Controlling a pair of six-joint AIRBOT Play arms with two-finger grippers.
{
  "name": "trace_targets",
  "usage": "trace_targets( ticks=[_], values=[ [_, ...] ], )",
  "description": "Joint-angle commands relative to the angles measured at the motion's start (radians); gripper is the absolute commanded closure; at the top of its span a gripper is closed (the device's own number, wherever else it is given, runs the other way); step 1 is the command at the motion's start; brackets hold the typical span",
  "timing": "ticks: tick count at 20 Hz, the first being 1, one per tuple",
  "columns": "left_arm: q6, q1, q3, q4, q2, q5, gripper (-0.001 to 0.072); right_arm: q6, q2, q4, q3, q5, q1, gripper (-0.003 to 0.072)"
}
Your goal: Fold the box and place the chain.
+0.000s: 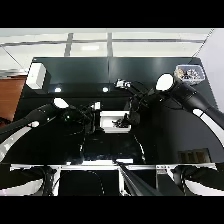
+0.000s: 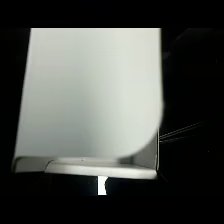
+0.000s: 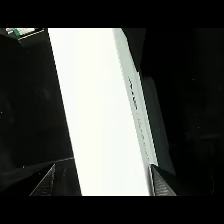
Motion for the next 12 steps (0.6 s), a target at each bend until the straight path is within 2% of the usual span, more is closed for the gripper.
trace_targets(
  ticks=[1, 5, 9, 11, 12],
  values=[
    [0.0, -0.001, 0.001, 0.0, 0.0, 0.0, 0.022, 0.08, 0.029, -0.002, 0.044, 0.029, -0.007, -0.001],
    [0.0, -0.001, 0.001, 0.0, -0.001, 0.001, 0.022, 0.182, 0.064, 0.014, 0.132, 0.006, -0.071, -0.001],
    [0.001, -0.001, 0.001, 0.0, -0.001, 0.001, 0.022, 0.184, -0.011, 0.019, 0.076, -0.051, -0.102, -0.001],
    [0.001, -0.001, 0.001, 0.0, -0.001, 0.001, 0.022, 0.156, -0.051, 0.02, 0.045, -0.031, -0.076, -0.0005],
    [0.001, -0.001, 0.001, 0.0, -0.001, 0.001, 0.022, 0.134, -0.06, 0.018, 0.041, -0.005, -0.06, 0.0133]
  ],
)
